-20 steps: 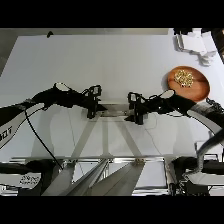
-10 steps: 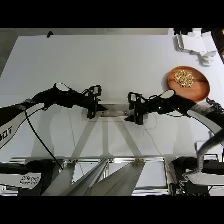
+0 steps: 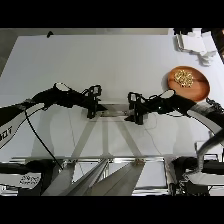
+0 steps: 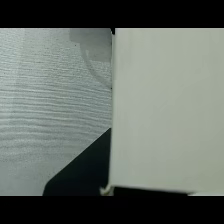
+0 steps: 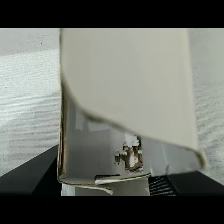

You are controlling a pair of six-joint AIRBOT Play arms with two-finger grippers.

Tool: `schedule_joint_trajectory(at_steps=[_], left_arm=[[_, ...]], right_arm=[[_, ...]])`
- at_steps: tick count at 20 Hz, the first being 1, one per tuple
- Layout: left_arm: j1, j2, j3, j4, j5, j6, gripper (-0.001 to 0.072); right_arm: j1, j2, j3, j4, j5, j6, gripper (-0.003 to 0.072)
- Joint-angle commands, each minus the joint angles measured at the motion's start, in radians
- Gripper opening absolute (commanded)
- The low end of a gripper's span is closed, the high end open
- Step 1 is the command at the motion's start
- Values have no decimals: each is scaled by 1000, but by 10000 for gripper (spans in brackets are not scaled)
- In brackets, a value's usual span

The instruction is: Fold the box and place the chain.

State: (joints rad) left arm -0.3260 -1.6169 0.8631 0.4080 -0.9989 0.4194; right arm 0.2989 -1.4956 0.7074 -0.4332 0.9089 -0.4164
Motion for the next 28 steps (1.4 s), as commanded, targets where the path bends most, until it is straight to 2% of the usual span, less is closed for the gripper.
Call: schedule_joint_trajectory(at_steps=[1, 2, 3, 4, 5, 9, 14, 16, 17, 18, 19, 22, 24, 26, 28], left_arm=[[0, -1, 0, -4, 6, 3, 26], [1, -1, 0, -4, 14, 2, 115], [1, 0, 0, -4, 21, 2, 303], [1, 0, 0, -4, 26, 2, 429], [1, 0, 0, -3, 27, 2, 460], [59, 25, 0, 31, -14, 0, 459], [203, 163, 0, 155, -100, -56, 459], [239, 222, 0, 261, -105, -123, 451], [246, 246, 0, 319, -106, -177, 354], [246, 267, 0, 364, -136, -261, 123], [243, 276, 0, 371, -197, -329, 17], [207, 270, -1, 286, -399, -467, 9], [152, 264, -1, 215, -440, -506, 8], [84, 249, -1, 112, -381, -506, 9], [31, 234, -1, 26, -256, -507, 9]], right_arm=[[1, 0, 1, 0, 0, 0, 434], [1, 0, 1, 0, 0, 0, 434], [1, 0, 1, 0, 0, 0, 434], [1, 0, 1, 0, 0, 0, 434], [1, 0, 1, 0, 0, 0, 434], [1, 0, 1, 0, 0, 0, 434], [1, 0, 1, 0, 0, 0, 434], [1, 0, 1, 0, 0, 0, 434], [1, 0, 1, 0, 0, 0, 434], [1, 0, 1, 0, 0, 0, 434], [1, 0, 1, 0, 0, 0, 434], [1, 0, 1, 0, 0, 0, 434], [1, 0, 1, 0, 0, 0, 434], [1, 0, 1, 0, 0, 0, 434], [1, 0, 1, 0, 0, 0, 434]])
